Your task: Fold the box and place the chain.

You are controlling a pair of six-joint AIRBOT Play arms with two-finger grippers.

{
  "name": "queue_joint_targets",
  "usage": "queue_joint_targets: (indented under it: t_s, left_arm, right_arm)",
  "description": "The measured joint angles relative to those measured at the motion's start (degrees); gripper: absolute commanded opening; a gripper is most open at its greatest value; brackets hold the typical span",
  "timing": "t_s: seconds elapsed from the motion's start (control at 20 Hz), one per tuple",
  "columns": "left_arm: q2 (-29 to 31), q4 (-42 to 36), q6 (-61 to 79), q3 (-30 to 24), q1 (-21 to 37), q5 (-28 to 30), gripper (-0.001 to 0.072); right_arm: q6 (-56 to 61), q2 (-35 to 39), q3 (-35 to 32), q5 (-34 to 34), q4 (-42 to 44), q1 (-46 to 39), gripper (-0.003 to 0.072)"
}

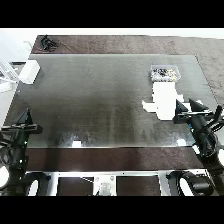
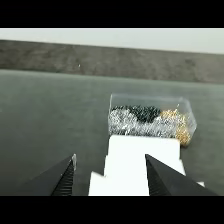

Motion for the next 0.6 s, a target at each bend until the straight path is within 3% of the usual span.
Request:
queue_joint_targets:
  t_s: [0.2, 0.3, 0.4, 0.5, 0.6]
  left_arm:
    - [0.00, 0.02, 0.02, 0.00, 0.00, 0.00, 0.0021]
    - [0.00, 0.02, 0.02, 0.00, 0.00, 0.00, 0.0020]
    - [0.00, 0.02, 0.02, 0.00, 0.00, 0.00, 0.0020]
    - [0.00, 0.02, 0.02, 0.00, 0.00, 0.00, 0.0020]
    - [0.00, 0.02, 0.00, 0.00, 0.00, 0.00, 0.0021]
  right_arm:
    - [-0.70, -8.68, 8.68, 1.49, -0.48, -5.03, 0.0508]
    - [-0.70, -15.80, 13.57, 4.92, -1.14, -9.46, 0.0468]
    - [2.34, -23.96, 18.53, 11.19, -4.42, -14.86, 0.0469]
    - [11.02, -33.75, 24.57, 20.15, -13.07, -21.38, 0.0392]
    - [23.28, -44.15, 31.91, 31.91, -26.12, -28.37, 0.0439]
